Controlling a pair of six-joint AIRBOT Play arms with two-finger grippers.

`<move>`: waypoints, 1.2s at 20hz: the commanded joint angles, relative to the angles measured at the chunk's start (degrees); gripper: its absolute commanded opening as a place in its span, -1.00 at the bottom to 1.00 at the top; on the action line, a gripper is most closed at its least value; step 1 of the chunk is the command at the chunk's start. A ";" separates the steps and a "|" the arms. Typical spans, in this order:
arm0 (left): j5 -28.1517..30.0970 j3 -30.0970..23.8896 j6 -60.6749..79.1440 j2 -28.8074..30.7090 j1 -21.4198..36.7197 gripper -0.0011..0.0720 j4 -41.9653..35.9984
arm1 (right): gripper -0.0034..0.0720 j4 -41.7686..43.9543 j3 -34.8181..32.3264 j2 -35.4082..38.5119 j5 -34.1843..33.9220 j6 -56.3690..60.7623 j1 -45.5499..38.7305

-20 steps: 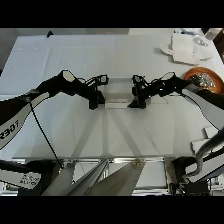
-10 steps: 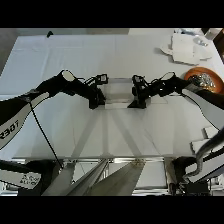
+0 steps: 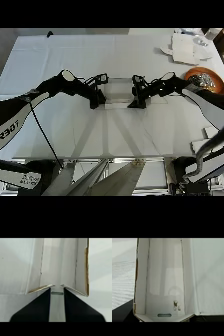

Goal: Fold the box and place the chain.

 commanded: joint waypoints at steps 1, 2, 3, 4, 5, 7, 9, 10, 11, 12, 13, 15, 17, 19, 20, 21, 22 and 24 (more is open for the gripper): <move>0.09 -0.02 0.02 0.04 0.04 -0.20 -4.04 | 0.51 0.00 0.07 0.00 0.02 0.02 0.02; 0.09 -0.02 0.04 0.04 0.02 -0.20 -5.07 | 0.51 0.00 0.07 0.00 0.02 0.02 0.02; 0.09 -0.02 0.02 0.04 0.02 -0.20 -5.53 | 0.51 0.00 0.07 0.00 0.02 0.02 0.02; 0.09 -0.02 0.00 0.04 0.02 -0.19 -5.46 | 0.51 0.00 0.07 0.00 0.02 0.02 0.02; 0.09 -0.02 0.00 0.04 0.04 -0.19 -5.42 | 0.51 0.00 0.07 0.00 0.02 0.02 0.02; 0.09 -0.02 0.00 0.04 0.02 0.13 -5.44 | 0.51 0.02 0.07 0.00 0.04 0.02 0.02; 0.07 -0.02 0.00 0.04 0.04 0.15 -5.38 | 0.51 0.00 0.07 0.00 0.02 0.02 0.02; 0.04 -0.02 0.00 0.07 0.04 0.05 -5.09 | 0.51 0.00 0.07 0.00 0.02 0.02 0.02; -0.02 -0.02 0.00 0.22 0.04 -0.30 -4.22 | 0.51 0.00 0.07 0.00 0.04 0.02 0.02; 0.02 -0.02 0.02 0.52 0.07 -0.66 -2.40 | 0.51 0.00 0.07 0.00 0.04 0.02 0.02; 0.07 -0.02 0.00 1.03 0.24 -0.77 0.35 | 0.51 0.00 0.07 0.00 0.04 0.02 0.02; -0.76 -0.04 -0.09 2.38 1.75 -0.77 4.63 | 0.51 0.00 0.07 0.00 0.02 0.02 0.02; -2.47 -0.02 -1.11 5.03 4.63 -0.80 5.25 | 0.51 0.00 0.07 0.00 0.02 0.02 0.02; -3.89 -0.02 -4.57 9.20 8.02 -0.94 5.20 | 0.51 0.00 0.07 0.00 0.02 0.02 0.02; -4.48 -0.02 -7.04 11.56 9.97 -0.94 5.16 | 0.51 0.00 0.07 0.00 0.02 0.02 0.02; -4.98 -0.02 -9.84 13.68 11.82 -0.94 5.11 | 0.51 0.00 0.07 0.00 0.02 0.02 0.02; -5.42 -0.02 -13.64 15.67 13.75 -0.94 5.16 | 0.51 0.00 0.07 0.00 0.02 0.02 0.02; -5.09 -0.66 -24.76 18.27 16.59 -0.94 5.29 | 0.51 0.00 0.07 0.00 0.02 0.02 0.02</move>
